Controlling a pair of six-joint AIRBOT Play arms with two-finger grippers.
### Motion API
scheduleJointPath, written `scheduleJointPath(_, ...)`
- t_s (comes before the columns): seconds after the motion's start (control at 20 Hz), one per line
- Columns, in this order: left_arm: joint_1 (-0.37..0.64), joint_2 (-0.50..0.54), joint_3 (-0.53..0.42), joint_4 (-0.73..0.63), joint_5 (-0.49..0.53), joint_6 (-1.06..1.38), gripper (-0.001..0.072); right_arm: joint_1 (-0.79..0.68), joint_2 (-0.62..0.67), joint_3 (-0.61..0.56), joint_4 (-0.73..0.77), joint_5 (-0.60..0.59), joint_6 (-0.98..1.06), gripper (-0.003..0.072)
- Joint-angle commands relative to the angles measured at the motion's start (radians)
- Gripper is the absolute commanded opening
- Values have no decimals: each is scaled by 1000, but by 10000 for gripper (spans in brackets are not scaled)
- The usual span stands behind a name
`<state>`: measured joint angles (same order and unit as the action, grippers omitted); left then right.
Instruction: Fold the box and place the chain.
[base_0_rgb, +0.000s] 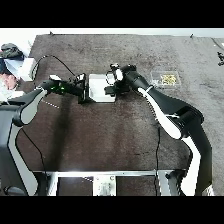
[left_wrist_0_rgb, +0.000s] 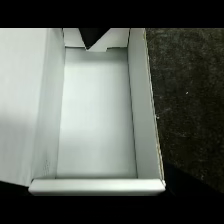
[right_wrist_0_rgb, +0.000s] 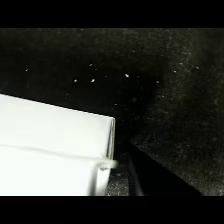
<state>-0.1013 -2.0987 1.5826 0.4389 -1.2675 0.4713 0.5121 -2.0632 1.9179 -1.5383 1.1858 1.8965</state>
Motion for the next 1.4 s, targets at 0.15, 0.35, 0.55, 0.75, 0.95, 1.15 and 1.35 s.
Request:
scheduleJointPath(0.15, 1, 0, 0, 1, -1, 0, 462, 26, -1, 1, -74, -32, 85, 164)
scheduleJointPath(0.35, 1, 0, 0, 1, 0, 0, 462, 32, -9, 2, -93, -31, 114, 36)
scheduleJointPath(0.55, 1, 0, 0, 1, 0, 0, 462, 32, -9, 2, -93, -34, 125, 37)
scheduleJointPath(0.75, 1, 0, 0, 1, 0, 0, 461, 32, -5, 2, -93, -46, 136, 285)
scheduleJointPath(0.95, 1, 0, 0, 1, 0, 0, 461, 32, 25, 2, -93, -45, 135, 455)
scheduleJointPath(1.15, 1, 0, 0, 1, 0, 0, 461, 31, 36, 2, -92, -34, 101, 479)
scheduleJointPath(1.35, 1, 0, 0, 1, 0, 0, 462, 28, 93, 2, -93, -24, -13, 479)
